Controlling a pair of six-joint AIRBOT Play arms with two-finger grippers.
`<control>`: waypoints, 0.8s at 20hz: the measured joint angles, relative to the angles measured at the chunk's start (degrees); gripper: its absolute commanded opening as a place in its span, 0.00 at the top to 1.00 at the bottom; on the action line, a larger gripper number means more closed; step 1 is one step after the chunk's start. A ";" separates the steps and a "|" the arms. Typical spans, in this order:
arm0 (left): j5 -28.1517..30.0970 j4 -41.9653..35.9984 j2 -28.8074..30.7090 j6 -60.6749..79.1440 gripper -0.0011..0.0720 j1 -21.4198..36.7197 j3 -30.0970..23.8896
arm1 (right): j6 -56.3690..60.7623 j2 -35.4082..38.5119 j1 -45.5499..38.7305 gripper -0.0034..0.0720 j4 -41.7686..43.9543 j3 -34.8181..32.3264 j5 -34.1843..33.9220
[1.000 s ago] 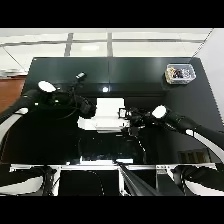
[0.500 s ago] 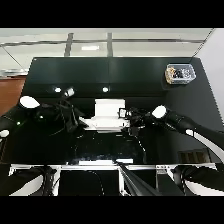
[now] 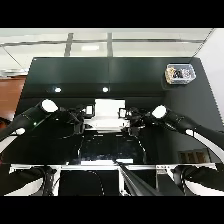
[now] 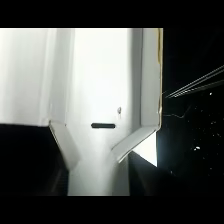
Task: Fold the box and place the chain.
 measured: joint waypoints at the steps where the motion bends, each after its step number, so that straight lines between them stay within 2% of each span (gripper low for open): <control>1: 0.11 -0.70 -0.26 0.22 0.65 -0.26 0.17 | 0.00 0.00 0.00 0.54 0.00 0.02 0.00; 2: 0.13 -1.55 -0.52 0.44 0.68 -0.46 0.31 | -0.02 0.00 0.00 0.54 0.00 0.02 0.00; 12: -0.44 -10.69 -3.98 1.11 0.69 -2.73 0.79 | 0.00 0.00 0.00 0.54 0.00 0.02 0.02; 13: -0.24 -11.15 -4.20 1.05 0.80 -2.95 0.79 | 0.00 0.00 0.00 0.54 0.00 0.02 0.02; 14: -0.20 -11.47 -4.35 1.03 0.84 -3.13 0.79 | 0.00 0.00 0.00 0.54 0.00 0.00 0.02; 15: -0.20 -11.80 -4.48 0.98 0.84 -3.23 0.79 | 0.00 0.00 0.00 0.54 -0.02 0.00 0.02; 16: -0.22 -11.98 -4.55 0.81 0.70 -3.30 0.79 | 0.00 0.00 0.00 0.54 0.00 0.02 0.02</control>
